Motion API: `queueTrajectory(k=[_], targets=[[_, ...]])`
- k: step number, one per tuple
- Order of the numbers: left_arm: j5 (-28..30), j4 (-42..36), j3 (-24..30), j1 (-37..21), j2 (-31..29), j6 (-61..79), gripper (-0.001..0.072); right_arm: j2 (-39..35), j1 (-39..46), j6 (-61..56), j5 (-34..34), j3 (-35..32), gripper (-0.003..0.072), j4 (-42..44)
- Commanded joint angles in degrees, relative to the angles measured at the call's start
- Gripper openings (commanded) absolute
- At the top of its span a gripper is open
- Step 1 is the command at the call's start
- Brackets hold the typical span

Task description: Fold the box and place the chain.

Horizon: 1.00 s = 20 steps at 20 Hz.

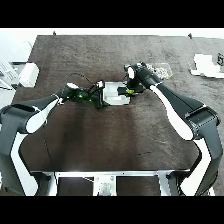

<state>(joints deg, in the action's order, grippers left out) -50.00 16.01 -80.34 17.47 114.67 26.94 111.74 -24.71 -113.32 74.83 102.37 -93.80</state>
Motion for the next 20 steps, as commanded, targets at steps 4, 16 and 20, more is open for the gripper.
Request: queueTrajectory(k=[4,16,20], targets=[[0.0,0.0,0.0,0.0,0.0,0.1,0.0360,-0.6,0.2,-0.4,0.3,0.1,0.0370,0.3],[0.0,0.0,0.0,0.0,0.0,0.1,0.0360,-10.9,2.4,14.8,-2.0,0.1,0.0411,-8.3],[0.0,0.0,0.0,0.0,0.0,0.1,0.0360,-12.5,6.2,14.7,-9.1,0.1,0.0453,-11.3]])
